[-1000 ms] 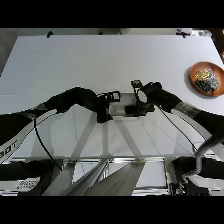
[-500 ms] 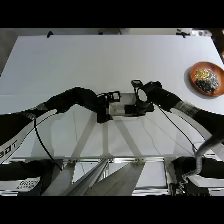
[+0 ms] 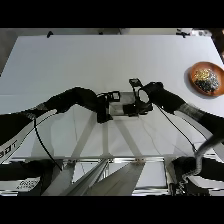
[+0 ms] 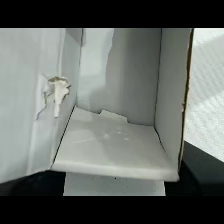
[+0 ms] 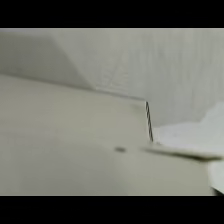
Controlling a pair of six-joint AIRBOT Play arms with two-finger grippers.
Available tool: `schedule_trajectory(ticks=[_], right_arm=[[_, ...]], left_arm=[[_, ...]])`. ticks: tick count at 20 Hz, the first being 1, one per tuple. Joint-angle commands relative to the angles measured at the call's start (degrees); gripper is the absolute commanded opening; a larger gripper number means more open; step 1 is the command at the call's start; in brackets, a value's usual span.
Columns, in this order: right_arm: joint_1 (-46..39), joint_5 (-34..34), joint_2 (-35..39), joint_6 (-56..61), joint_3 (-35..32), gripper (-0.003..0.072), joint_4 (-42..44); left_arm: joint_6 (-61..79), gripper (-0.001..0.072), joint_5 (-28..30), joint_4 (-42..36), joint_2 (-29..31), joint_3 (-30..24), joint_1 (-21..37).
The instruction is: Fold the box and place the chain.
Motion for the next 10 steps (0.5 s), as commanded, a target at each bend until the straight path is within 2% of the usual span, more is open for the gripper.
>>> schedule_trajectory(ticks=[1,3,4,5,10], right_arm=[[0.13,1.4,3.3,0.09,0.09,0.0423,-2.45],[0.13,1.84,4.76,0.09,0.09,0.0434,-2.67],[0.13,2.19,5.53,0.11,0.09,0.0482,-2.89],[0.13,2.84,6.32,0.09,0.09,0.049,-3.48],[0.13,7.82,8.39,0.07,0.07,0.0489,-10.21]], left_arm=[[0.22,0.0348,0.02,0.11,-0.04,0.02,0.0],[0.2,0.0348,0.0,0.11,-0.04,0.02,0.0],[0.2,0.0348,0.02,0.09,-0.04,0.02,0.0],[0.2,0.0348,0.0,0.11,-0.04,0.02,0.02],[0.2,0.0348,0.02,0.11,-0.04,0.02,0.0]])
